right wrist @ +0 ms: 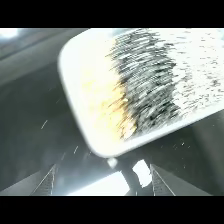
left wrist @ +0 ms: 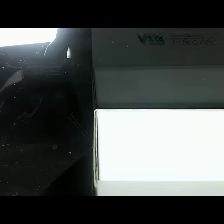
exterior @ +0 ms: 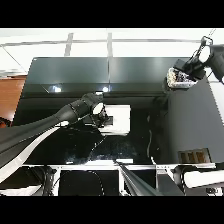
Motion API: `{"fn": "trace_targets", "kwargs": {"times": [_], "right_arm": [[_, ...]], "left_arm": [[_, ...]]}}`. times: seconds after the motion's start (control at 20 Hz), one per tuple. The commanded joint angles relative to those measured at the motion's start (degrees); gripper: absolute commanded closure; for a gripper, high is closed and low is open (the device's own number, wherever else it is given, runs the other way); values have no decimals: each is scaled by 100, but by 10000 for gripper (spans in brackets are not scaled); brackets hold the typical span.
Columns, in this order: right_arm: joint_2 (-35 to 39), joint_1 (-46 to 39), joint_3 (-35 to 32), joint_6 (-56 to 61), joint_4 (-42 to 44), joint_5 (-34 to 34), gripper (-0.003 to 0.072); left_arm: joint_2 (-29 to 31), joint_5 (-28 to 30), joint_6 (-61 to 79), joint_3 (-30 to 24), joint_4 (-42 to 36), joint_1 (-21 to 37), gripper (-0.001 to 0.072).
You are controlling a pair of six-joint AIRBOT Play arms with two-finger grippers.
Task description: Fold the box and place the chain.
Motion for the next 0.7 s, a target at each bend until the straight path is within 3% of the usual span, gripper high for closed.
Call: {"fn": "trace_targets", "kwargs": {"times": [0.0, 0.1, 0.15, 0.2, 0.65], "right_arm": [[-1300, -667, 1523, 546, 1362, 879, -19], [-1644, -824, 1768, 570, 2083, 763, -18], [-1757, -861, 1803, 605, 2192, 761, 36], [-1829, -870, 1805, 662, 2192, 763, 155], [-2052, -846, 1805, 870, 2291, 461, 156]], "left_arm": [[0, 4, 4, -2, 0, 0, 683], [0, 11, 7, -2, 2, 0, 683], [0, 20, 7, -2, 2, 0, 683], [0, 46, 7, -2, 2, 0, 683], [0, 48, 7, -2, 2, 0, 683]]}}
